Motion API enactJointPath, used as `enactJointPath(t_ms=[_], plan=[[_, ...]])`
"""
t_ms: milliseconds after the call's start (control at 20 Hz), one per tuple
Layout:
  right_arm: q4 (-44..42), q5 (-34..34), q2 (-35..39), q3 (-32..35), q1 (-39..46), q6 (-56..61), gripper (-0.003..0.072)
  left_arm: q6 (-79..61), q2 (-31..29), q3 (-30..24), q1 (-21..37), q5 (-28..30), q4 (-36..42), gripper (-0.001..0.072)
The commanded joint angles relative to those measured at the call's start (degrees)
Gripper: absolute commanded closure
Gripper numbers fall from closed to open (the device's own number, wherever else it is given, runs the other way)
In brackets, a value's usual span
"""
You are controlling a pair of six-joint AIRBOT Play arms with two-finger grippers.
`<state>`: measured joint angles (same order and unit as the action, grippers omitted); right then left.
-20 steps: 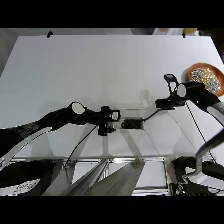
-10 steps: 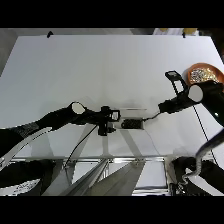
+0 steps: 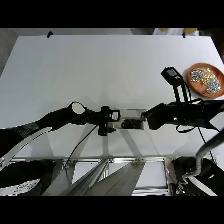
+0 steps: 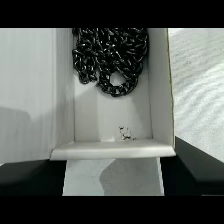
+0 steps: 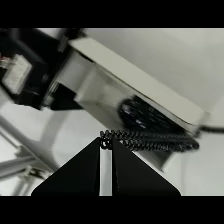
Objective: Fold the box and place the chain.
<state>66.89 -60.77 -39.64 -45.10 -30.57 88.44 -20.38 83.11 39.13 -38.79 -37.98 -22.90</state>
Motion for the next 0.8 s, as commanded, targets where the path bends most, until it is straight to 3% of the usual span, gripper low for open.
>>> enactJointPath(t_ms=[0, 350, 400, 500, 550, 750], plan=[[-3.7, 6.8, -0.3, -0.1, -5.8, 0.0, 0.0671, 0.0, 0.0, 0.0, 0.0, 0.0, 0.0, 0.0503], [1.4, 9.0, -10.6, 0.0, -8.0, 0.0, 0.0668, 0.0, 0.0, 0.0, 0.0, 0.0, 0.0, 0.0503], [1.5, 9.0, -11.7, 0.0, -8.0, 0.0, 0.0633, 0.0, 0.0, 0.0, 0.0, 0.0, 0.0, 0.0503], [2.1, 9.4, -12.5, -0.1, -8.0, -0.6, 0.0448, 0.0, 0.0, 0.0, 0.0, 0.0, 0.0, 0.0503], [3.0, 9.2, -12.0, -0.4, -8.0, -2.0, 0.0415, 0.0, 0.0, 0.0, 0.0, 0.0, 0.0, 0.0503], [7.1, 2.4, -8.0, -4.3, -1.6, -6.5, 0.0445, 0.0, 0.0, 0.0, 0.0, 0.0, 0.0, 0.0503]])
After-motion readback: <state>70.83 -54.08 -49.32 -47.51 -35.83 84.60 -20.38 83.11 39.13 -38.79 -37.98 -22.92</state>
